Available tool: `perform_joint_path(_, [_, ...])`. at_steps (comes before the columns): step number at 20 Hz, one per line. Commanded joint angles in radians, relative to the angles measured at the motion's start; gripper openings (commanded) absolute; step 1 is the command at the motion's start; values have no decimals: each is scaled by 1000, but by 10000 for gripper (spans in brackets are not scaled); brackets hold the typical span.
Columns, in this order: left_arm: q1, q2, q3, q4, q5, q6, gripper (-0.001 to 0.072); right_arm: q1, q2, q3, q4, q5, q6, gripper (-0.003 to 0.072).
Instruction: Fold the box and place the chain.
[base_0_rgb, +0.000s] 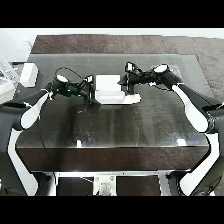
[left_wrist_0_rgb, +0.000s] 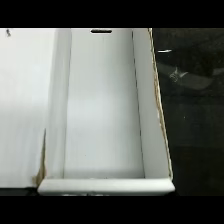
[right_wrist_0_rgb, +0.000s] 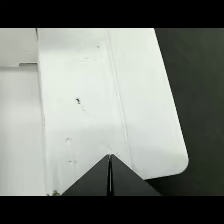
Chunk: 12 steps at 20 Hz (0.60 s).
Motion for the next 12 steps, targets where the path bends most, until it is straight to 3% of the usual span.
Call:
perform_joint_path(1, [0, 0, 0, -2, 0, 0, 532, 0, -29, 1, -11, 63, 31, 5])
perform_joint_path(7, [0, 0, 0, -2, 2, 1, 532, -6, -13, -17, -10, 69, -28, 4])
perform_joint_path(10, [0, 0, 0, -2, 2, 1, 532, -29, 64, -17, 111, 69, -21, 2])
perform_joint_path(12, [0, 0, 0, -2, 2, 1, 532, -43, 138, -18, 95, 84, 41, 2])
